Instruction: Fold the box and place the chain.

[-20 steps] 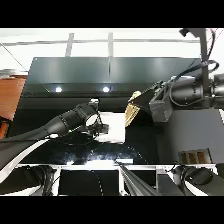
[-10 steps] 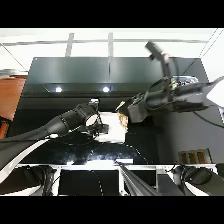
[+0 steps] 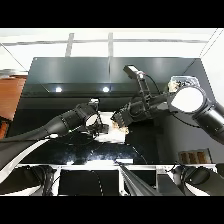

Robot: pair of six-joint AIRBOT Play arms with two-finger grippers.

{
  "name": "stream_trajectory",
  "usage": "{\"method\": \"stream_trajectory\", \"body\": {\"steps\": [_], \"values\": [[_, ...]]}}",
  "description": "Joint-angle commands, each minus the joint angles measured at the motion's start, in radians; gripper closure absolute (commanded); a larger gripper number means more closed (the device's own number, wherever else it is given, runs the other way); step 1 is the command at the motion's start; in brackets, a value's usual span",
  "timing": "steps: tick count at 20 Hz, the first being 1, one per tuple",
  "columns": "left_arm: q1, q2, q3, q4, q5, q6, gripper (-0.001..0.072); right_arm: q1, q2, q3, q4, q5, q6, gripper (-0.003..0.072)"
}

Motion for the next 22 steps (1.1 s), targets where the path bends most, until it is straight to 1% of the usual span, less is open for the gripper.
{"method": "stream_trajectory", "body": {"steps": [1, 7, 8, 9, 10, 11, 13, 15, 17, 18, 20, 22], "values": [[0.000, -0.001, 0.000, 0.000, 0.000, 0.000, 0.0679, 0.004, -0.006, -0.003, -0.040, 0.006, 0.013, 0.0666], [0.000, -0.001, 0.000, 0.000, 0.000, 0.000, 0.0679, 0.004, -0.007, -0.025, -0.039, -0.020, 0.027, 0.0665], [0.000, -0.001, 0.000, 0.000, 0.000, 0.000, 0.0679, 0.004, -0.007, -0.036, -0.040, -0.029, 0.039, 0.0624], [0.000, -0.001, 0.000, 0.000, 0.000, 0.000, 0.0679, 0.004, -0.007, -0.042, -0.041, -0.031, 0.046, 0.0302], [0.000, -0.001, 0.000, 0.000, 0.000, 0.000, 0.0679, 0.001, -0.006, -0.042, -0.057, -0.031, 0.046, 0.0060], [0.000, -0.001, 0.000, 0.000, 0.000, 0.000, 0.0679, -0.010, -0.005, -0.041, -0.071, -0.030, 0.045, -0.0009], [0.000, -0.001, 0.000, 0.000, 0.000, 0.000, 0.0679, -0.065, 0.005, -0.041, -0.124, -0.002, 0.044, -0.0007], [0.000, -0.001, 0.000, 0.000, -0.002, 0.000, 0.0679, -0.155, 0.024, -0.041, -0.208, 0.078, 0.014, -0.0007], [0.000, -0.001, 0.000, 0.000, -0.002, 0.000, 0.0679, -0.231, 0.032, -0.050, -0.291, 0.145, -0.053, -0.0007], [0.000, -0.001, 0.000, 0.000, -0.002, 0.000, 0.0679, -0.260, 0.033, -0.068, -0.309, 0.153, -0.101, -0.0007], [0.000, -0.001, 0.000, 0.000, -0.002, 0.000, 0.0679, -0.292, 0.032, -0.149, -0.310, 0.124, -0.273, -0.0008], [0.000, -0.001, 0.000, 0.000, -0.002, 0.000, 0.0679, -0.283, 0.032, -0.269, -0.294, 0.038, -0.446, -0.0008]]}}
